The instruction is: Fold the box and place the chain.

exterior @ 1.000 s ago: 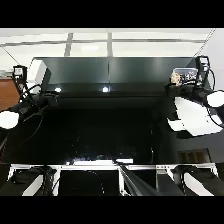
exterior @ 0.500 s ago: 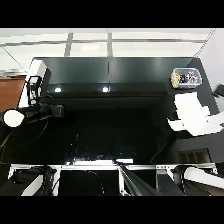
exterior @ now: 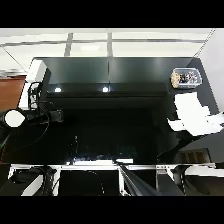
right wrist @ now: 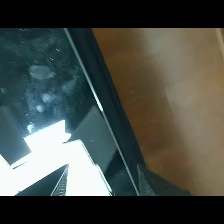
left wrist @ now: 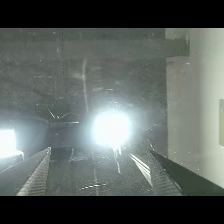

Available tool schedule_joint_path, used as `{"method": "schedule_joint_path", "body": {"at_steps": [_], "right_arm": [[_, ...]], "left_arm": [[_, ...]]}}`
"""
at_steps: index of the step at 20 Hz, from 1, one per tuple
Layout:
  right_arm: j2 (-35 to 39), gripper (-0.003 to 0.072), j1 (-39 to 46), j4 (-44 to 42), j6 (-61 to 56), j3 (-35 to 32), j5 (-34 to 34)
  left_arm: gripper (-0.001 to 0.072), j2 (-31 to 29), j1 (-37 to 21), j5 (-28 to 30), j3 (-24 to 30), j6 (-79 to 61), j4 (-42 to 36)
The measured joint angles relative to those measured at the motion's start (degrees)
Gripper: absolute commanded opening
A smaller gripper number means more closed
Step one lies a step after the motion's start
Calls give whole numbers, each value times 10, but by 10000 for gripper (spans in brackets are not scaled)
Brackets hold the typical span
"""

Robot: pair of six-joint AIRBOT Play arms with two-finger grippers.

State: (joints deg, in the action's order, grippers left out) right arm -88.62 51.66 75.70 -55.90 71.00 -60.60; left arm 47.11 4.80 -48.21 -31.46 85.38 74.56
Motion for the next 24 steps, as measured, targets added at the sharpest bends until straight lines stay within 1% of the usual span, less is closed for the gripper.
{"method": "schedule_joint_path", "body": {"at_steps": [3,4,5,6,7,10,13,15,17,19,21,24], "right_arm": [[-11,474,2,-29,44,1,-10],[-14,339,2,-34,52,1,-17],[-15,162,1,-39,58,1,-21],[-16,29,-1,-42,63,1,-33],[-17,13,-3,-44,68,1,-46],[-14,13,-13,-49,71,1,-91],[9,13,-30,-54,72,1,-134],[35,13,-42,-77,69,-3,-160],[67,13,-53,-124,68,-19,-171],[108,13,-70,-189,78,-57,-171],[161,12,-96,-268,100,-119,-150],[257,13,-167,-412,136,-246,-76]], "left_arm": [[710,0,0,-2,0,2,-2],[710,0,0,-3,0,3,-2],[710,0,0,-3,0,4,-2],[710,0,0,-3,0,4,-2],[711,0,0,-3,0,4,-2],[711,0,0,-3,0,4,-3],[710,0,0,3,0,4,-3],[710,0,0,9,0,4,-2],[710,0,0,11,0,4,-3],[710,0,0,12,0,4,-3],[711,0,0,12,0,4,-3],[711,1,0,6,1,4,-3]]}}
